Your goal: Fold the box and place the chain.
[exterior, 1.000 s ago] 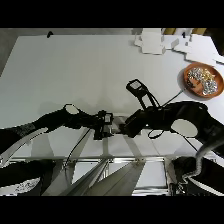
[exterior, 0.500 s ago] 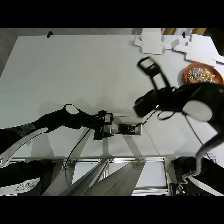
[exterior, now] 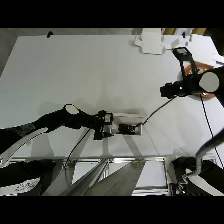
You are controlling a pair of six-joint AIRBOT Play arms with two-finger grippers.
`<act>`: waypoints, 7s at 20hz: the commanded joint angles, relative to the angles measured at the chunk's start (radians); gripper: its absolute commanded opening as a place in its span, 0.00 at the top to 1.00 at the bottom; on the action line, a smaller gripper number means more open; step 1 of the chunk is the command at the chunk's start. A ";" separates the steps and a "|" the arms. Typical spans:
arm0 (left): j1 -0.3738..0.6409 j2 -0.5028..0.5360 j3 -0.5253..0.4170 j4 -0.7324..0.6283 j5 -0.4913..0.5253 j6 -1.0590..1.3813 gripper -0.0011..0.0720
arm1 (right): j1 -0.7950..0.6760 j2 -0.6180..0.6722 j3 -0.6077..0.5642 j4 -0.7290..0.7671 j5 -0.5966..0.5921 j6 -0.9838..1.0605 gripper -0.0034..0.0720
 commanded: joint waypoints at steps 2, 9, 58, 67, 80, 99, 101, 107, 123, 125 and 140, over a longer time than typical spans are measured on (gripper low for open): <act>0.000 0.000 0.000 0.000 0.000 0.000 0.70 | -0.040 -0.071 -0.058 0.008 -0.034 -0.025 0.64; 0.000 0.000 0.000 0.000 0.000 0.000 0.70 | -0.040 -0.127 -0.138 0.014 -0.125 -0.025 0.64; 0.000 0.000 0.000 0.000 0.000 0.000 0.70 | -0.040 -0.148 -0.151 0.014 -0.099 -0.027 0.93; 0.000 0.000 0.000 0.000 0.000 0.000 0.70 | -0.039 0.253 -0.151 0.295 0.130 -0.188 0.93; 0.000 0.000 0.000 0.000 0.000 0.000 0.70 | -0.039 0.450 -0.151 0.853 0.192 -0.400 0.93; 0.000 0.000 0.000 0.000 0.000 0.000 0.70 | 0.436 0.183 -0.151 0.421 -0.116 -0.218 0.93; 0.000 0.000 0.000 0.000 0.000 0.000 0.70 | 0.436 0.104 -0.151 0.397 -0.147 -0.204 0.93; 0.000 0.000 0.000 0.000 0.000 0.000 0.70 | 0.431 -0.021 -0.150 0.396 -0.155 -0.208 0.58; 0.000 0.000 0.000 0.000 0.000 0.000 0.70 | -0.008 -0.060 0.004 0.149 0.009 -0.143 0.57; 0.000 0.000 0.000 0.000 0.000 0.000 0.70 | -0.050 -0.084 -0.034 0.147 -0.011 -0.143 0.57; 0.000 0.000 0.000 0.000 0.000 0.000 0.70 | -0.111 -0.222 -0.153 0.083 -0.150 -0.021 0.57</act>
